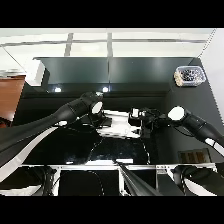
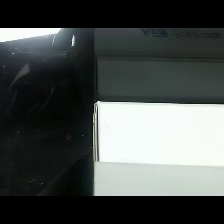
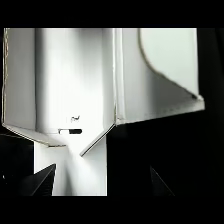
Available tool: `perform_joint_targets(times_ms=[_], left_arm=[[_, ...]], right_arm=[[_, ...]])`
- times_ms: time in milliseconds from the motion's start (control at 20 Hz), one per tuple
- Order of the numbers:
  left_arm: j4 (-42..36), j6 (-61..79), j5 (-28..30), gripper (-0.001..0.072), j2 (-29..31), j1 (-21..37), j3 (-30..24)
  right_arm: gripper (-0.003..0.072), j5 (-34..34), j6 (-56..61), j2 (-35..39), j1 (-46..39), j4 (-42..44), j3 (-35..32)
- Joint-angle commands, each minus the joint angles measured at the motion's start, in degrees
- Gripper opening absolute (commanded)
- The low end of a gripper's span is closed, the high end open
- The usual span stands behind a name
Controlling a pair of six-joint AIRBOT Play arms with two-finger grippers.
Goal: Fold the box and place the chain.
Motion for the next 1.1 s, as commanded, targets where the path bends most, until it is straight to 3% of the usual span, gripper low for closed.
perform_joint_targets(times_ms=[0,250,350,1050], left_arm=[[0.3,-1.9,-0.8,0.0027,-1.0,0.0,0.5],[0.3,-2.3,-0.4,0.0028,-1.2,0.0,0.5],[0.3,-2.2,-0.7,0.0028,-1.2,-0.1,0.5],[0.4,-0.7,-0.8,0.0029,0.7,0.2,0.5]], right_arm=[[0.0719,1.4,-0.3,-0.4,0.0,0.2,0.0],[0.0717,1.8,-2.3,-0.7,0.0,2.1,0.0],[0.0598,2.0,-4.4,-0.7,0.0,5.0,0.0],[0.0598,2.3,-6.3,-0.7,0.9,5.8,0.0]])
